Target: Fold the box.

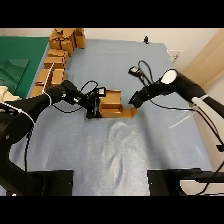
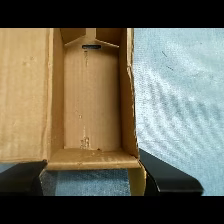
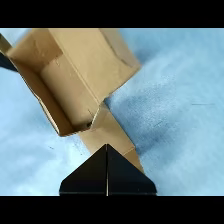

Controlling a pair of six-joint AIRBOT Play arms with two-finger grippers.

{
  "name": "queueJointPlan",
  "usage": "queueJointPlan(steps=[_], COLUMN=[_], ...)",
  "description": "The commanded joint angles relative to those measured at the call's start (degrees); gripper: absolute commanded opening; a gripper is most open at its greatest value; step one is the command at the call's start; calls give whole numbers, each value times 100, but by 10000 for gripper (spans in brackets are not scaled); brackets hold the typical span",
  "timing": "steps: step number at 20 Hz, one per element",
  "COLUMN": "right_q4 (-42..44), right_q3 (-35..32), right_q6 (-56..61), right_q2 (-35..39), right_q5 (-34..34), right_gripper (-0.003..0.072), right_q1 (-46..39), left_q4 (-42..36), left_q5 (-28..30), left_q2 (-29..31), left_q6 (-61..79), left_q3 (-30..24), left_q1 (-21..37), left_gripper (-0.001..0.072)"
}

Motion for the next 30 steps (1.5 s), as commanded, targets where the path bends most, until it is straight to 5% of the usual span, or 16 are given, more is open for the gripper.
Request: queueJointPlan(steps=[1,4,8,17,30], right_q4=[787,2004,2127,3287,3604], right_q3=[-127,-914,-1825,-1858,-1399], right_q6=[557,872,1331,1034,1064], right_q2=[424,752,588,-1088,-1154], right_q5=[48,61,391,297,365], right_gripper=[2,2,1,1,1], right_q1=[-632,-1845,-2680,-1733,-1248], left_q4=[2,2,2,0,0], left_q5=[7,2,4,9,7], left_q2=[2,2,2,2,2], left_q6=[9,-2,-7,-4,-2], left_q3=[2,2,2,2,2], left_q1=[4,4,4,2,2], left_gripper=[397,397,397,397,397])
